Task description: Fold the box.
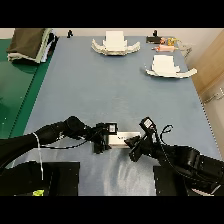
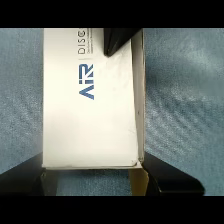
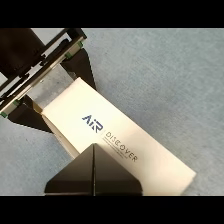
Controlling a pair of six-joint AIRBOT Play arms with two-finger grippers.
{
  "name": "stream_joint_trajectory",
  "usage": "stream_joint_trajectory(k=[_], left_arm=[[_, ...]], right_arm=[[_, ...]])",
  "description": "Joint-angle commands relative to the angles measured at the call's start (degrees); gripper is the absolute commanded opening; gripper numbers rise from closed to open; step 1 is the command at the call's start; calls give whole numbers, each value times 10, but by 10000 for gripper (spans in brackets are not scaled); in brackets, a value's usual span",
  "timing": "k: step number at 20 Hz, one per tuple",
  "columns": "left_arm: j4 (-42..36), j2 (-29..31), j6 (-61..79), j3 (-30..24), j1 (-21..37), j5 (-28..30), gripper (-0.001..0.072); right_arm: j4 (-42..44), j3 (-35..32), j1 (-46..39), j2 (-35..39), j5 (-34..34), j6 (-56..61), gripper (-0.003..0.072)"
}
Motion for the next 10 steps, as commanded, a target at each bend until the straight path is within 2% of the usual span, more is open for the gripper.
stream_joint_trajectory(k=[1,10], left_arm=[[0,0,0,0,0,0,512],[0,0,0,0,0,0,512]], right_arm=[[0,-4,0,-11,-23,0,4],[0,-3,0,-24,-23,0,3]])
